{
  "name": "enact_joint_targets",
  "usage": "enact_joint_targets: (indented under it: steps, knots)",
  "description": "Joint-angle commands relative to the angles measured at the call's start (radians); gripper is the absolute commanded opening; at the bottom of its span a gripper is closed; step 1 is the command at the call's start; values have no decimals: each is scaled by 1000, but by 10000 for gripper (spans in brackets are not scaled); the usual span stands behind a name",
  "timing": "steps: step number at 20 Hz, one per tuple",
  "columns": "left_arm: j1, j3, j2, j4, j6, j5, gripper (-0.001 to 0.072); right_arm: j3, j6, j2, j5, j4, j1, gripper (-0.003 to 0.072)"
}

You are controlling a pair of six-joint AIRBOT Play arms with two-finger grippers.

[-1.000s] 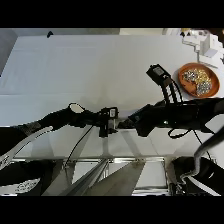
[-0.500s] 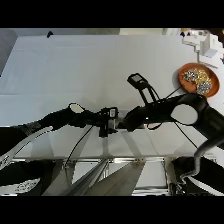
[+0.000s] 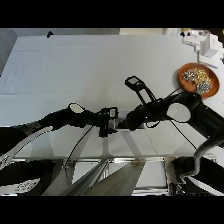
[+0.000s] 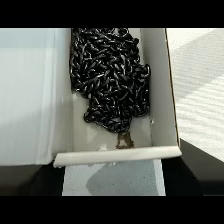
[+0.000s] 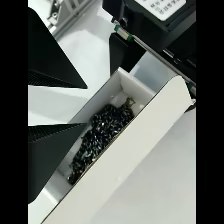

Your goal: Fold the box and place the chain.

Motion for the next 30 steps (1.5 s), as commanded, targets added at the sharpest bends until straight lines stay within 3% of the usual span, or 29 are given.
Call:
enact_joint_targets:
  steps: [1,3,5,10,15,20,30]
  knots:
    - [0,0,1,0,0,0,139,52,-8,52,83,-27,-83,248]
    - [0,0,1,0,0,0,139,104,-10,56,137,-71,-197,268]
    - [0,1,1,0,0,0,139,120,-31,55,131,-137,-320,347]
    - [0,1,1,0,0,0,139,120,-34,-42,69,-228,-536,347]
    - [0,0,1,0,0,0,139,120,-34,-251,22,-249,-528,347]
    - [0,1,1,0,0,0,139,120,-34,-405,54,-302,-493,347]
    - [0,0,1,0,0,0,139,64,18,-428,-26,-303,-493,340]
